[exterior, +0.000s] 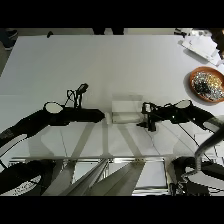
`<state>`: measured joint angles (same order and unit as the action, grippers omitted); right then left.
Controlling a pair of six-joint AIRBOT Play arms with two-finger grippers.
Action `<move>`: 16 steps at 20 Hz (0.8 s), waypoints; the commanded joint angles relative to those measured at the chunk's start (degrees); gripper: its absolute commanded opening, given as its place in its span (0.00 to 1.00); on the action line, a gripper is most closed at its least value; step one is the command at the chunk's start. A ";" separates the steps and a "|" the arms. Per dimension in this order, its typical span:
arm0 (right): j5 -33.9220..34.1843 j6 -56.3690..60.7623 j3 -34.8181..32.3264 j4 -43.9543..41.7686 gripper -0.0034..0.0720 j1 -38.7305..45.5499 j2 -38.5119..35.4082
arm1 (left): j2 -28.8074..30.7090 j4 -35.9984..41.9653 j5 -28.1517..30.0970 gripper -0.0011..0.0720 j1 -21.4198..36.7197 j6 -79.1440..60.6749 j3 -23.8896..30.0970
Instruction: Fold the box and place the chain.
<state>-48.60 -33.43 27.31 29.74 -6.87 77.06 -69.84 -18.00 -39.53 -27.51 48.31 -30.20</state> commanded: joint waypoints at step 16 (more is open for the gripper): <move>-0.02 0.00 -0.04 0.00 0.62 -0.02 -0.02 | -7.61 -9.73 -1.68 0.72 -6.73 11.78 -10.36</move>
<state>-48.60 -33.43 27.31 29.74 -6.87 77.06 -76.01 -21.15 -41.23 -32.99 52.82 -37.89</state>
